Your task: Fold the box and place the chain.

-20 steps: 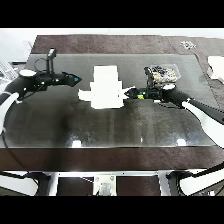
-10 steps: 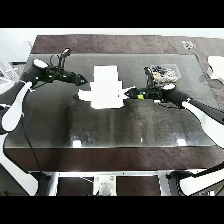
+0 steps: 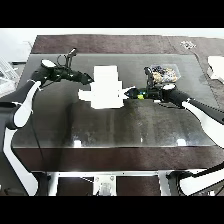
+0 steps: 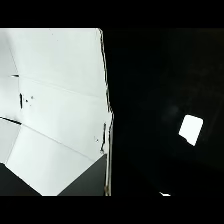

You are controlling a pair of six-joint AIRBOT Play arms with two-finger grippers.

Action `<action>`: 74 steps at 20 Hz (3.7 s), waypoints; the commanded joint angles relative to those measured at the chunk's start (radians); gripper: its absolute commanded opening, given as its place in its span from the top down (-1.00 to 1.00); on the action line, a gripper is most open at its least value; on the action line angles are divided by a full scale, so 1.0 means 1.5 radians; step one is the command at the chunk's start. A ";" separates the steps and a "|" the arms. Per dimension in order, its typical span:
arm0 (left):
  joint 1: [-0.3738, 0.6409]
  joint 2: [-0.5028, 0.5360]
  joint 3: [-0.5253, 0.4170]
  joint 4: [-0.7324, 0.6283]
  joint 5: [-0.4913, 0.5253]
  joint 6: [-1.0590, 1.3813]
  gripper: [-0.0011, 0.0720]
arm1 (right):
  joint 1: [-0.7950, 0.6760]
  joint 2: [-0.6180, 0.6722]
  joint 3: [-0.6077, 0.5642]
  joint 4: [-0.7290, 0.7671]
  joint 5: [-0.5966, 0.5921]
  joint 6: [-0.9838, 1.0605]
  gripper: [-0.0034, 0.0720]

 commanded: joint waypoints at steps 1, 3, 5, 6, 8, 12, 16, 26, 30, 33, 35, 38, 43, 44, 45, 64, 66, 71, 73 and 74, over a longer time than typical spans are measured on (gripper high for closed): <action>-0.022 -0.019 0.017 0.005 0.028 0.004 -0.62 | 0.000 -0.001 0.001 0.000 0.001 0.000 0.87; -0.023 -0.021 0.017 0.005 0.029 0.001 -0.62 | 0.000 -0.001 0.001 0.000 0.000 0.000 0.87; -0.023 -0.021 0.017 0.005 0.029 -0.002 -0.62 | 0.000 -0.001 0.001 0.000 0.000 0.000 0.87; -0.023 -0.023 0.017 0.004 0.029 -0.002 -0.62 | 0.000 -0.001 0.001 0.000 0.000 0.000 0.87; -0.023 -0.031 0.017 0.000 0.021 -0.003 -0.62 | 0.000 -0.001 0.001 0.000 0.001 0.000 0.87; -0.023 -0.037 0.017 -0.011 0.020 0.004 -0.61 | 0.000 -0.001 0.001 0.000 0.000 0.000 0.87; -0.023 -0.037 0.017 -0.011 0.007 0.010 -0.51 | 0.000 -0.001 0.001 0.001 0.000 0.000 0.87; -0.023 -0.051 0.017 -0.052 -0.011 0.034 -0.50 | 0.000 -0.001 0.001 0.001 0.000 -0.003 0.87; -0.026 -0.051 0.017 -0.053 -0.024 0.039 -0.37 | 0.000 -0.001 0.001 0.001 0.000 -0.003 0.87; -0.036 -0.051 0.017 -0.052 -0.025 0.052 -0.37 | 0.000 -0.001 0.001 0.001 0.000 -0.003 0.87; -0.037 -0.051 0.017 -0.051 -0.025 0.057 -0.37 | 0.000 -0.001 0.001 0.001 0.000 -0.003 0.87; -0.037 -0.051 0.017 -0.050 -0.023 0.056 -0.37 | 0.000 -0.001 0.001 0.001 0.000 -0.003 0.87; -0.037 -0.051 0.017 -0.050 -0.018 0.062 -0.01 | 0.000 -0.001 0.001 0.000 0.000 -0.003 0.87; -0.037 -0.051 0.017 -0.050 -0.019 0.062 -0.01 | 0.000 -0.001 0.001 0.000 0.000 -0.003 0.87; -0.037 -0.051 0.017 -0.049 -0.019 0.065 -0.01 | 0.000 -0.001 0.001 0.000 0.000 -0.003 0.87; -0.035 -0.051 0.017 -0.069 -0.036 0.169 0.91 | 0.000 -0.001 0.001 -0.001 0.000 -0.021 0.67; -0.035 -0.052 0.013 -0.081 -0.058 0.203 0.92 | -0.003 0.000 0.001 0.002 0.001 -0.042 0.26; -0.035 -0.052 -0.020 -0.100 -0.110 0.384 0.92 | -0.034 0.011 0.001 0.033 0.014 -0.059 0.18; -0.035 -0.052 -0.051 -0.114 -0.136 0.464 0.92 | -0.055 0.033 0.001 0.074 0.015 -0.084 0.18; -0.035 -0.052 -0.064 -0.119 -0.139 0.500 0.92 | -0.066 0.047 0.001 0.095 0.016 -0.096 0.18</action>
